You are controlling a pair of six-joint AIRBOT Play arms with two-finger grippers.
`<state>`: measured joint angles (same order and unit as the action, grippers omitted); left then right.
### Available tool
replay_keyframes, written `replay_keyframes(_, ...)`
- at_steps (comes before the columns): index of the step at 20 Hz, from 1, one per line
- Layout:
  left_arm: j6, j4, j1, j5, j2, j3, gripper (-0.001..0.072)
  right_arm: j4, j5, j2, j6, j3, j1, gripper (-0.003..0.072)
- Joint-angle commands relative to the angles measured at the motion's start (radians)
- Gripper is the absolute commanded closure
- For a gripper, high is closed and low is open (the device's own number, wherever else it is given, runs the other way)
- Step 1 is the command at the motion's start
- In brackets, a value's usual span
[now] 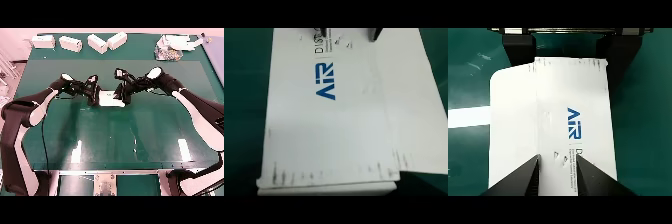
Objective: Fold the box and place the chain.
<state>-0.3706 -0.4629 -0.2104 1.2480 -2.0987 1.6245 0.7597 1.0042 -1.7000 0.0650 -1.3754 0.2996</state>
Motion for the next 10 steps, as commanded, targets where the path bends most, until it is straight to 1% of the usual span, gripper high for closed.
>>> replay_keyframes(1,0.0,0.0,0.0,0.0,0.001,0.001,0.0363,-0.001,0.042,0.0,-0.021,-0.016,0.0,0.0338)
replay_keyframes(2,0.0,0.0,0.0,0.0,0.001,0.001,0.0363,-0.001,0.086,0.0,-0.021,-0.031,0.0,0.0314)
replay_keyframes(3,0.0,0.0,0.0,0.0,0.001,0.001,0.0363,0.0,0.121,0.0,-0.02,-0.042,0.0,0.0332)
replay_keyframes(6,0.0,0.0,0.0,0.0,0.001,0.001,0.0363,0.0,0.173,0.0,-0.014,-0.051,0.0,0.0333)
replay_keyframes(7,0.0,0.0,0.0,0.0,0.001,0.001,0.0363,0.0,0.175,0.0,-0.014,-0.051,0.0,0.0366)
replay_keyframes(8,0.0,0.0,0.0,0.0,0.001,0.001,0.0363,0.0,0.172,0.0,-0.019,-0.051,0.0,0.0423)
replay_keyframes(9,0.0,0.0,0.0,0.0,0.001,0.001,0.0363,0.002,0.171,0.0,-0.019,-0.051,0.0,0.0423)
replay_keyframes(10,0.0,0.0,0.0,0.0,0.001,0.001,0.0363,0.007,0.169,0.0,-0.023,-0.051,0.0,0.044)
